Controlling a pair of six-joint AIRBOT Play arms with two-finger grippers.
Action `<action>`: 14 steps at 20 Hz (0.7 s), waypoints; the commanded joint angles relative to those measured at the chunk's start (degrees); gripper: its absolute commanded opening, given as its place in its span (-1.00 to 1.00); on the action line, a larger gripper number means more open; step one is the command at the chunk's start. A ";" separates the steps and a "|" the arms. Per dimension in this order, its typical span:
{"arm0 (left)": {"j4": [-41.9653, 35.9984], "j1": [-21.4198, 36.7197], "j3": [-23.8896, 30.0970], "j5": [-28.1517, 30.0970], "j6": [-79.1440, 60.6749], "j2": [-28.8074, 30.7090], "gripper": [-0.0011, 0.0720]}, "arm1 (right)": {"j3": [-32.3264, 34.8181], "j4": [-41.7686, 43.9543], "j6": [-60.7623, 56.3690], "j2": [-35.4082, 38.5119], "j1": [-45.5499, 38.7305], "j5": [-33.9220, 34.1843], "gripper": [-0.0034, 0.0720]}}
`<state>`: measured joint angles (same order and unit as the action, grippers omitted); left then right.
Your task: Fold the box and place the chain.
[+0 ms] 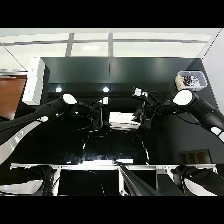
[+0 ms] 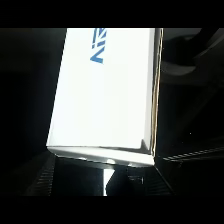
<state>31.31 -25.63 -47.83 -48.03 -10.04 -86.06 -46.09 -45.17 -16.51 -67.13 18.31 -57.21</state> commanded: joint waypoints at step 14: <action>0.00 0.00 0.04 -0.13 0.00 -0.04 0.35 | -0.02 -0.07 -0.20 -1.05 0.02 -0.39 -0.28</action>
<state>31.31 -25.63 -47.81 -48.10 -10.00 -86.06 -46.09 -45.25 -16.69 -67.77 18.31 -57.65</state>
